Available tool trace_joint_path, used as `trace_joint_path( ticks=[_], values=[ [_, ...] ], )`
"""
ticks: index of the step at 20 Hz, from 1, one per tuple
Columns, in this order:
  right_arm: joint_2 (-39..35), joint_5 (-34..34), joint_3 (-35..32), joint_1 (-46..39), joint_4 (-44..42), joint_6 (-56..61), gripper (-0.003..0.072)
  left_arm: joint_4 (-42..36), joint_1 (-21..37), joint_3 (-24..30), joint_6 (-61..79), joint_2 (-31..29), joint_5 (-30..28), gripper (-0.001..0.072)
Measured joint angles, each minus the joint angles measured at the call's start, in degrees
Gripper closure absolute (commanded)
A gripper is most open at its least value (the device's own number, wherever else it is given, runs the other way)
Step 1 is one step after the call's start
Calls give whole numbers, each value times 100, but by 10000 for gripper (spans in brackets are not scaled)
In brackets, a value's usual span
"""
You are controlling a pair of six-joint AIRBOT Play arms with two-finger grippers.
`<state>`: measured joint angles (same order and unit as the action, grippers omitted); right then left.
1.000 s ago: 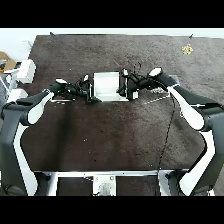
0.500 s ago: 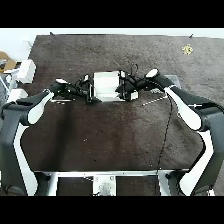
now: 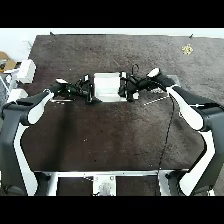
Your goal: Fold the box and place the chain.
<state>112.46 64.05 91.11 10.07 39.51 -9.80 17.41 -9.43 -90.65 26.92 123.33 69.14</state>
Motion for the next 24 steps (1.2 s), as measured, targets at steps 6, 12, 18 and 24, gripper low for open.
trace_joint_path(
  ticks=[6,12,18,24],
  values=[
    [-654,-4,2,-321,835,2422,684,4,0,-2,2,0,0,435],
    [-955,144,-7,-914,1379,5174,684,9,0,-2,4,0,0,435],
    [-708,273,-15,-1193,1613,6356,684,13,0,-2,7,0,-2,435],
    [-343,278,-15,-1071,1644,6640,684,13,0,-2,9,0,-7,435]
  ],
)
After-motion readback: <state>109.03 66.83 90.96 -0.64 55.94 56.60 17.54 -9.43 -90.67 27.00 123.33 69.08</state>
